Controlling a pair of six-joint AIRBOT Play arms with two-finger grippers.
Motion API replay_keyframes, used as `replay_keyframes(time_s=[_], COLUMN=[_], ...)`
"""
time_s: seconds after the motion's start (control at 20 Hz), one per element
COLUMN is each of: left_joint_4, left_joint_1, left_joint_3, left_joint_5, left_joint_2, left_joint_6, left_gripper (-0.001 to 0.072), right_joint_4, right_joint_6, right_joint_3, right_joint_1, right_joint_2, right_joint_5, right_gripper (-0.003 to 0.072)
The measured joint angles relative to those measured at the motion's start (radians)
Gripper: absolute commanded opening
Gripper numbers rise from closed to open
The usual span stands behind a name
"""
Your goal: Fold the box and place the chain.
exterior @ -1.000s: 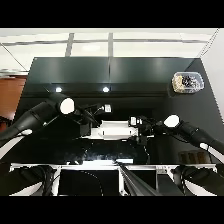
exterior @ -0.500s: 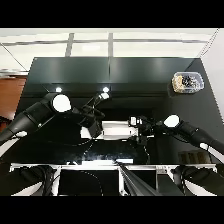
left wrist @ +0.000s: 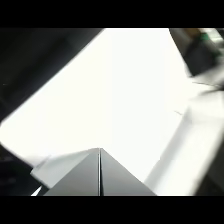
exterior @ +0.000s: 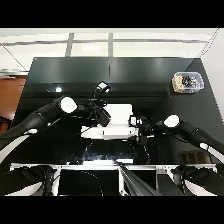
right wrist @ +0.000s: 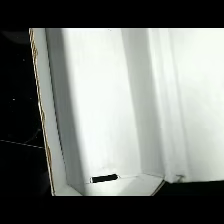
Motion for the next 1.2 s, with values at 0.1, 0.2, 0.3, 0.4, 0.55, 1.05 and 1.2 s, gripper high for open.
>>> replay_keyframes(time_s=[0.1,0.2,0.3,0.4,0.55,1.05,1.2], left_joint_4=[0.016,0.029,0.048,0.079,0.151,-0.096,-0.245], left_joint_1=[0.000,0.000,0.000,0.000,0.016,0.306,0.339], left_joint_3=[-0.002,-0.003,-0.002,0.004,0.012,-0.224,-0.286], left_joint_5=[0.007,0.004,0.007,0.011,-0.005,-0.145,-0.208], left_joint_2=[-0.030,-0.049,-0.054,-0.043,0.015,0.276,0.294], left_joint_6=[0.002,0.002,0.002,0.002,-0.024,0.169,0.411], left_gripper=[0.0028,0.0028,0.0028,0.0028,0.0028,0.0056,0.0621], right_joint_4=[0.000,-0.001,-0.001,-0.001,-0.001,-0.001,-0.001], right_joint_6=[-0.001,-0.002,-0.002,-0.002,-0.002,-0.001,-0.001], right_joint_3=[0.000,0.000,0.000,0.000,0.000,0.000,0.000], right_joint_1=[0.000,0.000,0.000,0.000,0.000,0.000,0.000], right_joint_2=[0.000,0.000,0.000,0.000,0.000,0.000,0.000], right_joint_5=[0.000,0.000,0.000,0.000,0.000,0.000,0.000], right_gripper=[0.0432,0.0432,0.0431,0.0432,0.0432,0.0432,0.0432])
